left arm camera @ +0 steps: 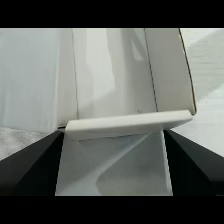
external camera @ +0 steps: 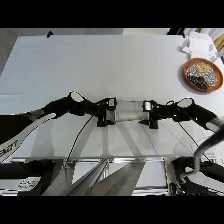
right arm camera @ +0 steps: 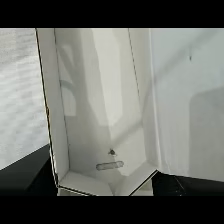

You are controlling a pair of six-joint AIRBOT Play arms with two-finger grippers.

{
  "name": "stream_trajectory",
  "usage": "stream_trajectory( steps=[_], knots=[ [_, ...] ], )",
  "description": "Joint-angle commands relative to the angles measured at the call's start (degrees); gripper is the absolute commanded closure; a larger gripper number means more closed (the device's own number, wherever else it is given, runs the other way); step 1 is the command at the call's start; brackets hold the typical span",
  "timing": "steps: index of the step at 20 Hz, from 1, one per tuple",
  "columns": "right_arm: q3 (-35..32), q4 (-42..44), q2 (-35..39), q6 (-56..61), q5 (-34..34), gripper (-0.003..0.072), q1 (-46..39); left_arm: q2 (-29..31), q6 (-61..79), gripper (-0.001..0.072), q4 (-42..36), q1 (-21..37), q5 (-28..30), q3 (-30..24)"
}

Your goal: Fold the box and place the chain.

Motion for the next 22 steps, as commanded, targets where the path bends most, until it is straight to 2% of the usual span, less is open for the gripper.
stream_trajectory(
  steps=[1,11,22],
  knots=[
    [0.0,0.07,-0.02,0.02,-0.02,0.0245,0.02,-0.07,-0.09,0.0012,-2.45,-0.17,-0.2,0.0],
    [0.0,0.07,-0.02,0.02,-0.02,0.0245,0.02,1.05,-0.61,0.0007,2.12,3.04,-5.03,-0.02],
    [0.0,0.04,0.0,0.02,0.09,0.0245,0.02,0.37,-1.25,0.0005,-1.29,0.9,-2.16,-0.17]
  ],
)
